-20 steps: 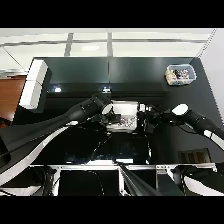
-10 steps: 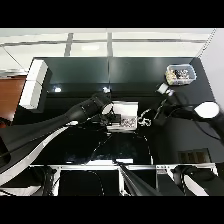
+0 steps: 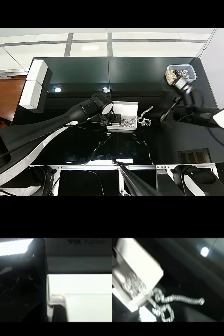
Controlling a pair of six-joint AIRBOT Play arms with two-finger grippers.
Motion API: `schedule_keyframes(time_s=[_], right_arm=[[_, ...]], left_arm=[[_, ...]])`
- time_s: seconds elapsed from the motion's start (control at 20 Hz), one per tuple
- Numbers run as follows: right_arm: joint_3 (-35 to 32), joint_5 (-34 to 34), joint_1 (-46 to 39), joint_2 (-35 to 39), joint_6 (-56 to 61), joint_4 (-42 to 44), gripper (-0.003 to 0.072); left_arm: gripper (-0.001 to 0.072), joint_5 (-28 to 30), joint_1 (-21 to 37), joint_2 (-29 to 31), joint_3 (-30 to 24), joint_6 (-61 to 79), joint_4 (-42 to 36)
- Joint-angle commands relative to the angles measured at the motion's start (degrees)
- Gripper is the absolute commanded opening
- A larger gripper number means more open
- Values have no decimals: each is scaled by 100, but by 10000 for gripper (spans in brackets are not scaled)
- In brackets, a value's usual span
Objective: Fold the box and place the chain.
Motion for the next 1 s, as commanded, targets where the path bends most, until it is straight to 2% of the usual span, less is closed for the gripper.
schedule_keyframes(time_s=[0.0,0.1,0.3,0.5,0.75,0.8,0.85,0.95], right_arm=[[-848,-861,175,-435,-1047,-92,716],[-981,-1128,284,-872,-1969,-48,716],[-874,-1134,275,-1838,-3550,275,715],[-710,-1250,275,-2212,-4188,719,715],[-706,-1609,275,-2496,-4234,811,703],[-706,-1681,273,-2498,-4157,811,479],[-706,-1709,262,-2498,-4146,809,365],[-706,-1788,264,-2498,-3956,811,360]], left_arm=[[29,-7,0,4,2,2,0],[29,-9,0,4,2,2,2],[29,-17,0,4,2,2,0],[29,-15,-2,4,2,2,-26],[29,-15,-2,4,2,2,-26],[29,-15,-2,4,2,2,-26],[29,-15,-2,4,2,2,-26],[29,-17,-2,4,2,2,-28]])
